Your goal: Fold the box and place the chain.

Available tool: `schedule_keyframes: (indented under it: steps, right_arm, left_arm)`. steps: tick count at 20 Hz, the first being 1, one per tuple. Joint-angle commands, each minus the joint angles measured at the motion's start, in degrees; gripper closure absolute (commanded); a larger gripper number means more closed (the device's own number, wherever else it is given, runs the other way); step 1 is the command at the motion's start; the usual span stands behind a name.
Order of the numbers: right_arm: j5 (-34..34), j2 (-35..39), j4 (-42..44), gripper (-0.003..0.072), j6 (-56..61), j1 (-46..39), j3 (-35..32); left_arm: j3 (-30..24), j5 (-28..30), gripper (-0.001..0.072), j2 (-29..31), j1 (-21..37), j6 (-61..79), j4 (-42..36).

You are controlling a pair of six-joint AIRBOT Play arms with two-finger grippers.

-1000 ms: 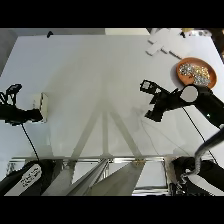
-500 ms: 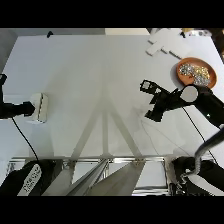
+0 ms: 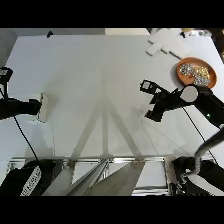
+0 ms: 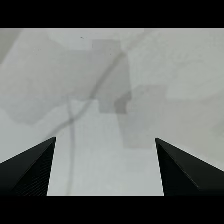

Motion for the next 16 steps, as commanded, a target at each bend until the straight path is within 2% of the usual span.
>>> schedule_keyframes:
  steps: [1, 16]
  right_arm:
    - [0.0, 0.0, 0.0, -0.0004, 0.0, 0.0, 0.1]
    - [0.0, 0.0, 0.0, -0.0004, 0.0, 0.0, 0.1]
  left_arm:
    - [0.0, 0.7, 0.0023, 0.2, -1.7, 0.0, -0.3]
    - [0.0, 2.8, 0.0024, 0.2, -1.7, -1.8, -0.4]
